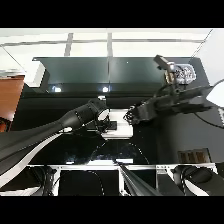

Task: Fold the box and place the chain.

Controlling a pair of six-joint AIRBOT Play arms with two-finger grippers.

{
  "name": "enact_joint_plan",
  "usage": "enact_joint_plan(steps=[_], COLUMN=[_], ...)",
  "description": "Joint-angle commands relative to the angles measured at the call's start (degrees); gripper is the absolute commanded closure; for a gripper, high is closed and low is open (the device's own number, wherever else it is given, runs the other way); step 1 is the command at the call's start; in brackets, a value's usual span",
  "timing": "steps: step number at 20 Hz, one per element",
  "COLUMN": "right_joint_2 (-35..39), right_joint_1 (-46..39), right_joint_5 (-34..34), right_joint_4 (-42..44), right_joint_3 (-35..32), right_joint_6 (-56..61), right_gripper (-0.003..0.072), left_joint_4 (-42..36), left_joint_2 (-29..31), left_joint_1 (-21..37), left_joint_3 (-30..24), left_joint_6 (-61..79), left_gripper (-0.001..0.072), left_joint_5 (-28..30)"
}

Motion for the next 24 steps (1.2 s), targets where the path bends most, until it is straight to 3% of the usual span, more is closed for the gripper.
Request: enact_joint_plan(steps=[1,4,11,12,13,14,19,24], right_joint_2=[-3.8,-6.5,-9.7,-10.2,-10.5,-10.6,-8.5,-3.3], right_joint_1=[4.0,4.1,4.1,4.1,4.1,4.1,-0.7,-7.9], right_joint_5=[-5.3,-5.1,-6.1,-6.2,-6.2,-6.2,1.0,2.3], right_joint_4=[0.2,-4.6,-4.6,-4.5,-4.6,-4.9,-13.0,-20.1], right_joint_3=[-1.3,-3.0,-5.3,-5.4,-5.4,-5.4,-5.1,-5.1], right_joint_6=[0.4,2.2,4.3,4.3,4.2,4.2,4.0,4.0], right_gripper=[0.0672,0.0672,0.0662,0.0530,0.0347,0.0329,0.0331,0.0331], left_joint_4=[0.0,0.0,0.0,0.0,0.0,0.0,0.0,-1.4], left_joint_2=[0.0,0.0,0.0,0.0,0.0,0.0,0.0,0.0], left_joint_1=[0.0,0.0,0.0,0.0,0.0,0.0,0.0,0.1], left_joint_3=[0.0,0.0,0.0,0.0,0.0,0.0,0.0,0.0], left_joint_6=[0.0,0.0,0.0,0.0,0.0,0.0,0.0,-0.2], left_gripper=[0.0683,0.0683,0.0683,0.0683,0.0683,0.0683,0.0683,0.0683], left_joint_5=[0.0,0.0,0.1,0.1,0.1,0.1,0.0,0.9])
